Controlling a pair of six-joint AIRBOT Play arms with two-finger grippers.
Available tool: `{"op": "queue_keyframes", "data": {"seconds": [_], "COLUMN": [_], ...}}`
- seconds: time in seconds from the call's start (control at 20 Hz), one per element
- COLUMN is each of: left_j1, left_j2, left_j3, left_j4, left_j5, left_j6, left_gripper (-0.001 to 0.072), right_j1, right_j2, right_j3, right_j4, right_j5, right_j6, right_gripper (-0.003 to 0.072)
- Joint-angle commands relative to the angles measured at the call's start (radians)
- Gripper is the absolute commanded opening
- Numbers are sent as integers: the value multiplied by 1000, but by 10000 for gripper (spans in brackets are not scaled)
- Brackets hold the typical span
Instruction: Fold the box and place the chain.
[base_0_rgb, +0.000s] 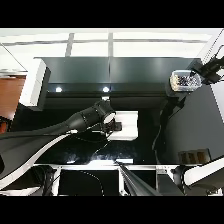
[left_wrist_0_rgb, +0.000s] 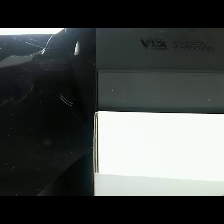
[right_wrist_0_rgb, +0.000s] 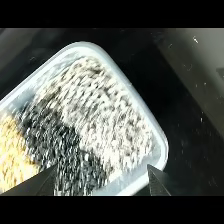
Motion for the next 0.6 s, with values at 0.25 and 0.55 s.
{"op": "queue_keyframes", "data": {"seconds": [0.25,0.55], "left_j1": [0,0], "left_j2": [0,0], "left_j3": [0,0], "left_j4": [0,0], "left_j5": [-2,-4], "left_j6": [0,0], "left_gripper": [34,34], "right_j1": [-11,-11], "right_j2": [-103,-128], "right_j3": [23,39], "right_j4": [32,47], "right_j5": [-90,-77], "right_j6": [11,-19], "right_gripper": [605,63]}}
